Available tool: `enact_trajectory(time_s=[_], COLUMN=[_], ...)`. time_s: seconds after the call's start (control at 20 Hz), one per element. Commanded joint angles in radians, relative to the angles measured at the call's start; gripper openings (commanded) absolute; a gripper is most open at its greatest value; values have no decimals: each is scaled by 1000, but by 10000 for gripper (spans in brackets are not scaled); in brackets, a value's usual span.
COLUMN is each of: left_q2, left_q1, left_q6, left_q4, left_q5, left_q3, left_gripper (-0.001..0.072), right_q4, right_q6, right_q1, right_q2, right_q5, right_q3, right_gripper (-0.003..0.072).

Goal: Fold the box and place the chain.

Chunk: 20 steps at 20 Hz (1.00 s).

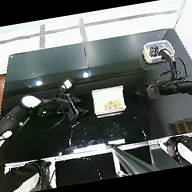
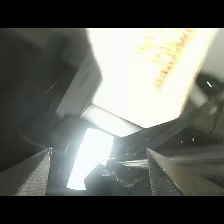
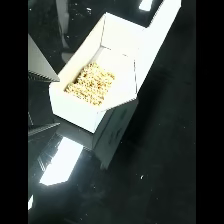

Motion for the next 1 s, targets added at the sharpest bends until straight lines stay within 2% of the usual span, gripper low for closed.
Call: enact_trajectory(time_s=[0.0, 0.45, 0.95], left_q2=[-60, -185, -196], left_q1=[-56, -124, -172], left_q6=[402, 413, 412], left_q4=[-57, -88, -101], left_q5=[-34, 13, 60], left_q3=[11, 81, 95], left_gripper=[717, 717, 713], right_q4=[2, 3, 3], right_q6=[-1, 0, -1], right_q1=[0, 0, 25], right_q2=[0, 0, 0], right_q5=[-27, -27, -43], right_q3=[0, 0, 0], right_gripper=[304, 304, 304])
